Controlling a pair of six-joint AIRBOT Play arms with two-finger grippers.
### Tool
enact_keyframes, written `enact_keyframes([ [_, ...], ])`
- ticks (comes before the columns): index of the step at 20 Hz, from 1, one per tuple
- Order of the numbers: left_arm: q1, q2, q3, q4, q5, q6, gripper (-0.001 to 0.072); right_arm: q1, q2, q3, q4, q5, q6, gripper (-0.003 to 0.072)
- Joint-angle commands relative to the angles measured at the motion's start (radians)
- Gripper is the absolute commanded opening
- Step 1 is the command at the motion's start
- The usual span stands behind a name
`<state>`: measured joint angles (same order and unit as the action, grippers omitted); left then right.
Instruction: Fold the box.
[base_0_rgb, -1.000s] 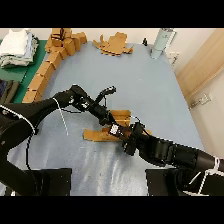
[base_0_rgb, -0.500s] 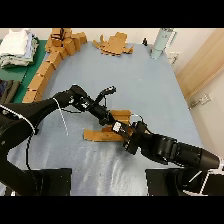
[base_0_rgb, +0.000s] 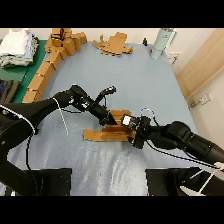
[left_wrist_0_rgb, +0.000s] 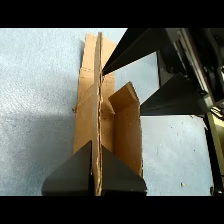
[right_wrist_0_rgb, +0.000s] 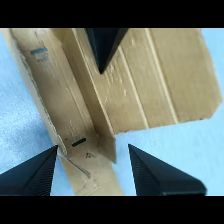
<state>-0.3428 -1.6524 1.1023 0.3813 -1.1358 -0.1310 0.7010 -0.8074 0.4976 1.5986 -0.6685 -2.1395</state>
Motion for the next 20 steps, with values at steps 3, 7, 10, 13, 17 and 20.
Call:
enact_keyframes([
  [3, 0.0, -0.001, 0.0, 0.0, 0.0, 0.0, 0.0013, -0.164, -0.001, 0.0, 0.312, 0.011, -0.417, 0.0715],
  [7, 0.0, -0.001, 0.0, 0.0, 0.0, 0.0, 0.0013, -0.229, -0.065, 0.0, 0.449, -0.016, -0.589, 0.0715],
  [10, 0.0, -0.001, 0.0, 0.0, 0.0, 0.0, 0.0013, -0.259, -0.128, 0.021, 0.546, -0.024, -0.719, 0.0714],
  [13, 0.0, -0.001, 0.0, 0.0, 0.0, 0.0, 0.0013, -0.259, -0.186, 0.037, 0.557, -0.047, -0.742, 0.0714],
  [17, 0.0, -0.001, 0.0, 0.0, 0.0, 0.0, 0.0013, -0.259, -0.237, 0.037, 0.561, -0.052, -0.741, 0.0714],
  [20, 0.0, -0.001, 0.0, 0.0, 0.0, 0.0, 0.0013, -0.259, -0.254, 0.037, 0.561, -0.051, -0.735, 0.0712],
])
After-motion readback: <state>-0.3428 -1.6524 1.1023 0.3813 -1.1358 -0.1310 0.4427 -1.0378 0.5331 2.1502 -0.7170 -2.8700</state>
